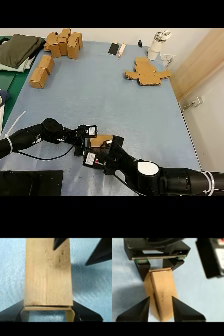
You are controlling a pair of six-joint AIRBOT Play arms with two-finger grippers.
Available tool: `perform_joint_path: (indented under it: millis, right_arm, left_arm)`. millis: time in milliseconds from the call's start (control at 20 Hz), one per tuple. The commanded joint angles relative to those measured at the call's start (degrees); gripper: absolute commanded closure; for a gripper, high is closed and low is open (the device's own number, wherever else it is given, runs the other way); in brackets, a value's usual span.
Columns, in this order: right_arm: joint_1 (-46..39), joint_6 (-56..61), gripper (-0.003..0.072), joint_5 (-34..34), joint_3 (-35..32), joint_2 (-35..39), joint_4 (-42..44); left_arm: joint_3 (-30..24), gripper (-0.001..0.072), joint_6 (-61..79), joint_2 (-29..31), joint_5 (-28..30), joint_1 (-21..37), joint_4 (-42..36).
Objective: Fold the box.
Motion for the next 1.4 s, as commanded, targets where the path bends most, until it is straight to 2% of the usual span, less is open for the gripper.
perform_joint_path:
  millis: [0, 50, 100, 150, 250, 400, 550, 600, 800, 1000, 1200, 1350]
  right_arm:
    - [0.0, 15.8, 0.0385, -0.2, -0.3, 4.5, 19.6]
    - [0.0, 20.7, 0.0546, 0.8, -1.1, 5.1, 26.8]
    - [0.0, 25.7, 0.0638, 3.3, -2.4, 5.1, 32.6]
    - [0.0, 30.2, 0.0681, 6.8, -4.2, 4.9, 35.7]
    - [-0.8, 40.2, 0.0681, 16.2, -7.9, 4.9, 35.5]
    - [-7.0, 46.4, 0.0681, 30.3, -13.0, 6.0, 35.2]
    - [-13.9, 51.0, 0.0681, 53.5, -20.5, 9.1, 35.3]
    - [-15.8, 52.0, 0.0681, 57.7, -23.1, 9.6, 35.9]
    - [-20.7, 52.0, 0.0682, 62.5, -26.8, 9.7, 38.6]
    - [-22.8, 50.8, 0.0681, 62.0, -26.7, 9.7, 38.6]
    - [-22.8, 49.9, 0.0681, 55.6, -26.7, 9.6, 38.6]
    - [-23.8, 48.3, 0.0681, 54.5, -26.7, 8.5, 38.6]
  left_arm:
    - [0.0, 0.0162, 0.0, 0.0, 0.0, 0.1, 0.0]
    - [0.0, 0.0162, 0.0, 0.0, 0.0, 0.1, 0.0]
    - [0.0, 0.0162, 0.0, 0.0, 0.0, 0.1, 0.0]
    - [0.0, 0.0162, 0.0, 0.0, 0.0, 0.1, 0.0]
    - [0.0, 0.0162, 0.0, 0.0, 0.0, 0.1, 0.0]
    - [0.0, 0.0162, 0.0, 0.0, 0.1, 0.1, 0.0]
    - [0.0, 0.0162, 0.0, 0.0, 0.0, 0.1, 0.0]
    - [0.0, 0.0163, 0.0, 0.0, 0.0, 0.1, 0.0]
    - [0.0, 0.0162, 0.0, 0.0, 0.0, 0.1, 0.0]
    - [0.0, 0.0162, 0.0, 0.0, 0.0, 0.1, 0.0]
    - [0.0, 0.0162, 0.0, 0.0, 0.0, 0.1, 0.0]
    - [0.0, 0.0162, 0.0, 0.0, 0.0, 0.1, 0.0]
